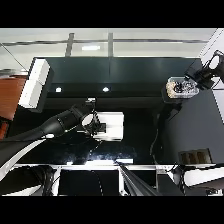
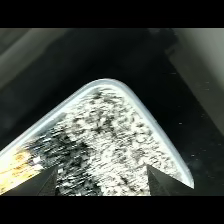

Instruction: Fold the box and place the chain.

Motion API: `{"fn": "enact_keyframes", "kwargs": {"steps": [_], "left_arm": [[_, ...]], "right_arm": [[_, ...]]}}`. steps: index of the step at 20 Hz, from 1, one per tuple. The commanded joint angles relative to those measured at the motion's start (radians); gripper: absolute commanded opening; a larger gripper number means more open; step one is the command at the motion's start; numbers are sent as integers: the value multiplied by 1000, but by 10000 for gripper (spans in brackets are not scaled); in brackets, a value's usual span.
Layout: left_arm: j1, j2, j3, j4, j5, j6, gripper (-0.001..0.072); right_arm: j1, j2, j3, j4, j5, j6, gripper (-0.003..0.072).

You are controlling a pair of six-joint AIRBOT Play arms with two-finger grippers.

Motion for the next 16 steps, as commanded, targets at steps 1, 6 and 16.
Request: {"fn": "enact_keyframes", "kwargs": {"steps": [1, 6, 16], "left_arm": [[1, 0, 0, -2, 0, 0, 31], [1, 0, 0, -2, 1, 0, 31], [1, 0, 0, -2, 1, 0, 31]], "right_arm": [[-5, -50, 27, -61, 26, 42, 610], [-6, -85, 27, -50, -6, 51, 609], [-6, -124, 37, 13, -52, -3, 25]]}}
